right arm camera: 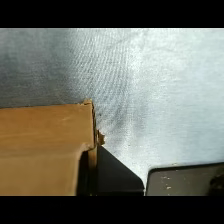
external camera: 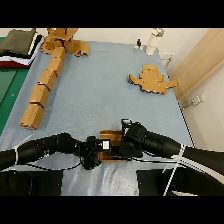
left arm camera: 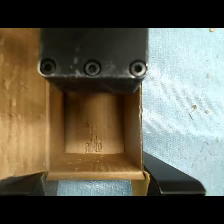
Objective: Fold the box.
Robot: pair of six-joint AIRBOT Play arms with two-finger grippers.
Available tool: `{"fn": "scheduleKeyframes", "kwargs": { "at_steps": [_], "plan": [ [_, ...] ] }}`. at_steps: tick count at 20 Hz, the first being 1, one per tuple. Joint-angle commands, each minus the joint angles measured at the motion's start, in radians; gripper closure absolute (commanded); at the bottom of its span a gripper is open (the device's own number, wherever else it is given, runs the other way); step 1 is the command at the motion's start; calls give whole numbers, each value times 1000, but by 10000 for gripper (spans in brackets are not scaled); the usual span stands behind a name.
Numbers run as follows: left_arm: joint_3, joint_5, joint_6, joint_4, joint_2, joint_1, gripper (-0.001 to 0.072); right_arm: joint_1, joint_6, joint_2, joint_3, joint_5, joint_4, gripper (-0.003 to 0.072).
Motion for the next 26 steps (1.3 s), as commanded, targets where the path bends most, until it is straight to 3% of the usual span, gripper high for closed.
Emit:
{"fn": "scheduleKeyframes", "kwargs": {
  "at_steps": [1, 2, 4, 5, 12, 16, 20, 22, 26],
  "plan": [
    [0, 0, 0, 0, 0, 0, 271, 2, -15, -5, 5, -4, -6, 684],
    [0, 0, 0, 0, 0, 0, 270, 2, -21, -5, 5, -3, -6, 674],
    [0, 0, 0, 0, 0, 0, 270, 2, -21, -1, 9, -11, -3, 313],
    [0, 0, 0, 0, 0, 0, 271, 2, -21, 0, 15, -21, -5, 262],
    [0, 0, 0, 0, 0, 0, 270, 1, -21, 12, 54, -95, -10, 262],
    [0, 0, 0, 0, 0, 0, 270, 2, -16, 72, 97, -98, -3, 262],
    [0, 0, 0, 0, 0, 0, 270, 1, 26, 145, 101, -183, -40, 263],
    [0, 0, 0, 0, 0, 0, 270, 0, 37, 172, 101, -210, -60, 319],
    [0, 0, 0, 0, 0, 0, 271, -1, 36, 191, 101, -232, -99, 347]
  ]
}}
